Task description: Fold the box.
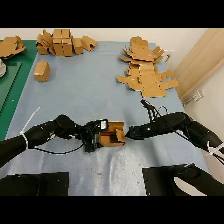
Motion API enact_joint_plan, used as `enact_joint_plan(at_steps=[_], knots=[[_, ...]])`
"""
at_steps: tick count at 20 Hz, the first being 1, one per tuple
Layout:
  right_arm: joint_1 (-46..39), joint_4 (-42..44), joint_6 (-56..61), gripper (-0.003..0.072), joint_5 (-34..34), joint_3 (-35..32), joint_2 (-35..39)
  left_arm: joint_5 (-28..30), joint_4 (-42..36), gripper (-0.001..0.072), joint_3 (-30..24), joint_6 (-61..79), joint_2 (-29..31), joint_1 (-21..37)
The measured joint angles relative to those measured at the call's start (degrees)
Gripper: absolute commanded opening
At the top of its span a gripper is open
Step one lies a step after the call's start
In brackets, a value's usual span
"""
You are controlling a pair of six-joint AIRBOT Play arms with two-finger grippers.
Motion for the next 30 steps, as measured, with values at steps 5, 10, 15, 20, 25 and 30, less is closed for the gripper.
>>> enact_joint_plan(at_steps=[5,10,15,20,25,30], knots=[[1.73,0.46,0.04,0.0293,0.85,0.46,-0.28,-0.02,-0.02,0.0355,0.0,0.0,0.0,0.0],[2.16,-0.24,0.15,0.0304,1.6,0.83,-1.66,-0.04,-0.02,0.0355,0.0,0.0,0.0,0.0],[7.23,-6.91,6.73,0.0307,2.43,3.93,-3.26,-0.04,-0.02,0.0355,0.0,0.0,0.0,0.0],[18.45,-22.51,24.87,0.0364,2.82,8.35,-6.4,-0.04,-0.02,0.0355,0.0,0.0,0.0,0.0],[26.95,-33.33,39.04,0.0364,-0.68,14.1,-12.98,-0.07,-0.02,0.0355,0.0,-0.02,0.0,0.0],[31.1,-41.33,48.57,0.0364,-8.15,22.29,-20.02,-0.07,-0.02,0.0355,0.0,-0.13,0.0,0.0]])
